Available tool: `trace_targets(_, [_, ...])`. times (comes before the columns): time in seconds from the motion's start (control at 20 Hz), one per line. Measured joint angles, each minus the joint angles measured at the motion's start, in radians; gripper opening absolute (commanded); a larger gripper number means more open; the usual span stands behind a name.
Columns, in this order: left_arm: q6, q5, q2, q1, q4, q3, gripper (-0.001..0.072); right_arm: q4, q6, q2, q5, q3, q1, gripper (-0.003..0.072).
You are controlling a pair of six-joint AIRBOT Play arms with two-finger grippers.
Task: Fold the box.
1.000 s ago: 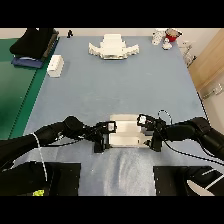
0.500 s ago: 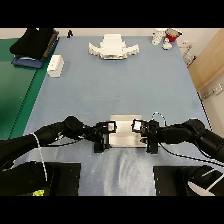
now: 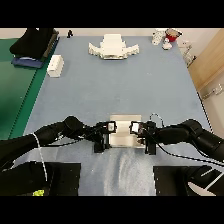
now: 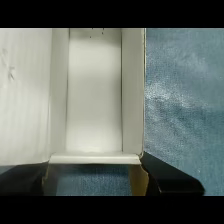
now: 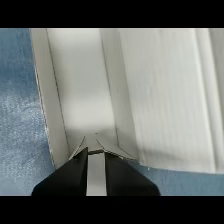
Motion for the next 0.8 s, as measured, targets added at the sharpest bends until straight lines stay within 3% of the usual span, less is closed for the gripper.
trace_targets(0.05, [0.0, 0.0, 0.0, 0.0, 0.0, 0.0, 0.0526, 0.014, -0.006, -0.006, 0.0, 0.0, 0.001, 0.0315])
trace_targets(0.1, [0.0, 0.0, 0.0, 0.0, 0.0, 0.0, 0.0527, 0.026, -0.013, -0.012, 0.004, 0.0, 0.001, 0.0356])
trace_targets(0.2, [0.0, 0.0, 0.0, 0.0, 0.0, 0.0, 0.0527, 0.039, -0.021, -0.018, 0.008, 0.0, 0.001, 0.0359])
trace_targets(0.35, [0.0, 0.0, 0.0, 0.0, 0.0, 0.0, 0.0526, 0.035, -0.028, -0.024, 0.014, 0.0, 0.001, 0.0524])
trace_targets(0.5, [0.0, 0.0, 0.0, 0.0, 0.0, 0.0, 0.0527, -0.002, -0.012, -0.024, 0.009, 0.002, 0.001, 0.0524])
trace_targets(0.55, [0.0, 0.0, 0.0, 0.0, 0.0, 0.0, 0.0527, -0.024, 0.016, -0.02, -0.002, 0.004, 0.001, 0.051])
trace_targets(0.6, [0.0, 0.0, 0.0, 0.0, 0.0, 0.0, 0.0527, -0.05, 0.057, -0.014, -0.016, 0.009, 0.001, 0.0428])
trace_targets(0.65, [0.0, -0.002, 0.0, 0.0, 0.0, 0.0, 0.0527, -0.084, 0.117, -0.007, -0.035, 0.018, 0.001, 0.0203])
trace_targets(0.7, [-0.002, -0.002, 0.0, 0.0, -0.001, 0.0, 0.0527, -0.125, 0.195, 0.003, -0.088, 0.031, 0.002, 0.0054])
trace_targets(0.8, [-0.003, -0.001, 0.0, 0.0, -0.001, 0.0, 0.0526, -0.228, 0.371, 0.023, -0.194, 0.063, 0.002, 0.0017])
